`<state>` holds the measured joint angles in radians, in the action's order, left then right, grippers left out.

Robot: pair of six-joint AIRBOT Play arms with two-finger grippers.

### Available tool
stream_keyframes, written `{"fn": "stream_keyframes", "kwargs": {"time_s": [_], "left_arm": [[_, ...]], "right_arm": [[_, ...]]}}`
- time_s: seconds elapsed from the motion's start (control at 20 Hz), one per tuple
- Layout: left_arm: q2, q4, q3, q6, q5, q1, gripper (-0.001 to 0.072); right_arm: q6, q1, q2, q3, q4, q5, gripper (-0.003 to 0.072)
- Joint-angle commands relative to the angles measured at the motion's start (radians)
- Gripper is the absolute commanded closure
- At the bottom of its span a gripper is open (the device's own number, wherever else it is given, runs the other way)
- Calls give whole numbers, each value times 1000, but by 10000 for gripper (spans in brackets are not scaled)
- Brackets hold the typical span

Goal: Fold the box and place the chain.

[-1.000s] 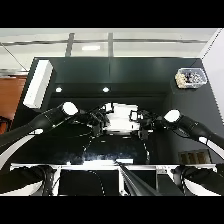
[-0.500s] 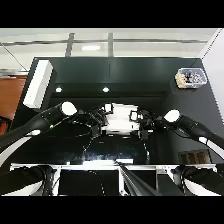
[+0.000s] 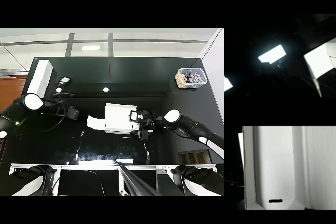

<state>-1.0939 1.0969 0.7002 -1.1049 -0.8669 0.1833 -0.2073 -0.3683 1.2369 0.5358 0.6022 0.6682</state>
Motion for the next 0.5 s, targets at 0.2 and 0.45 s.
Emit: {"fn": "stream_keyframes", "kwargs": {"time_s": [0.2, 0.45], "left_arm": [[-156, -351, -89, -217, -155, -70, 679], [-296, -459, -60, -144, -143, 40, 679]], "right_arm": [[0, 0, 0, 0, 0, 2, 247], [0, 0, 0, 0, 0, 2, 247]]}}
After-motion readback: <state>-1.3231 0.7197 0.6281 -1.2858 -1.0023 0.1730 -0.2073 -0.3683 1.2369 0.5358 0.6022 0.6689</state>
